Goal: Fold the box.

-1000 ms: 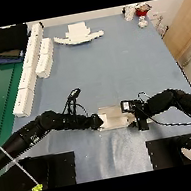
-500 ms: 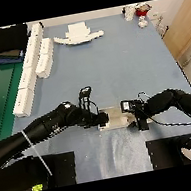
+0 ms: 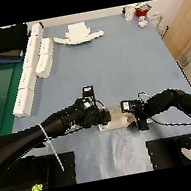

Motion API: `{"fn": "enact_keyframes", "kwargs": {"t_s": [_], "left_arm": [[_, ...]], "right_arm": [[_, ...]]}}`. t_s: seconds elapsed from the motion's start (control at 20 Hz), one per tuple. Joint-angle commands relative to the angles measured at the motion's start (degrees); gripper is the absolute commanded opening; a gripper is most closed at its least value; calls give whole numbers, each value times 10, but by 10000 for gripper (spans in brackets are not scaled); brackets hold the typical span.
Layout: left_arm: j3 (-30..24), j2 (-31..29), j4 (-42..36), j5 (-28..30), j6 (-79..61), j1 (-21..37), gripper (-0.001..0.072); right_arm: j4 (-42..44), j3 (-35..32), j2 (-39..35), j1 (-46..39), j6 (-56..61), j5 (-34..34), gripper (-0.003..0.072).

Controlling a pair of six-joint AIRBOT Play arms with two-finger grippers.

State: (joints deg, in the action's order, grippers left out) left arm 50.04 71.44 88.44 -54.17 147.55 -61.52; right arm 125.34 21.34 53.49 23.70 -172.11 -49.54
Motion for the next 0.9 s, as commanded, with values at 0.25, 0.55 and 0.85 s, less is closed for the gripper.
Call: {"fn": "enact_keyframes", "kwargs": {"t_s": [0.25,0.55,0.85], "left_arm": [[31,37,19,-44,40,-22,471],[32,51,51,-13,37,-56,284],[32,51,57,-16,45,-55,12]], "right_arm": [[0,1,0,0,0,0,519],[0,1,0,0,0,0,519],[0,1,0,0,0,0,519]]}}
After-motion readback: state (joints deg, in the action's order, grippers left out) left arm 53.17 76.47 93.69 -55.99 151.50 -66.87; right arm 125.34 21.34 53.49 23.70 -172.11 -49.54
